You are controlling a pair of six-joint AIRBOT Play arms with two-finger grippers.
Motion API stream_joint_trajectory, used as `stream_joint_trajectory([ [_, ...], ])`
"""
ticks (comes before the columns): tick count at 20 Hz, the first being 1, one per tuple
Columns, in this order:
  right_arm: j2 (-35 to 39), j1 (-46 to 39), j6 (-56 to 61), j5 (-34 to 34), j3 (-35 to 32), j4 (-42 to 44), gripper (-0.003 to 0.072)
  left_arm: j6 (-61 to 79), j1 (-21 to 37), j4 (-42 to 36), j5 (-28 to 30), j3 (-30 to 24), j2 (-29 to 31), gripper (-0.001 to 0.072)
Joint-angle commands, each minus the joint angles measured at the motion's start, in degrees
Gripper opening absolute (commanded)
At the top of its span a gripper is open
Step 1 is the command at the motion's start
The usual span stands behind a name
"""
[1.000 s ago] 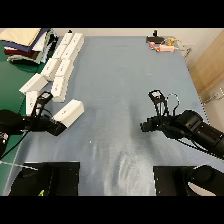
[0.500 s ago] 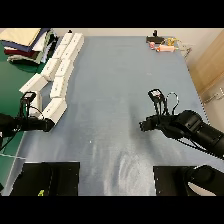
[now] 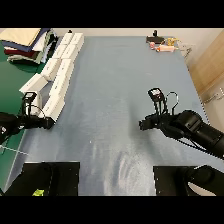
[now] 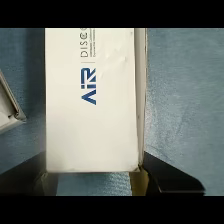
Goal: Fold the box.
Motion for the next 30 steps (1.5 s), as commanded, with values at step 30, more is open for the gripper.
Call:
stream_joint_trajectory([
  [30, -0.04, 0.0, 0.0, 0.04, 0.07, 0.48, 0.0003, -9.9, 0.2, 10.84, -16.76, 6.38, 3.02, 0.0692],
])
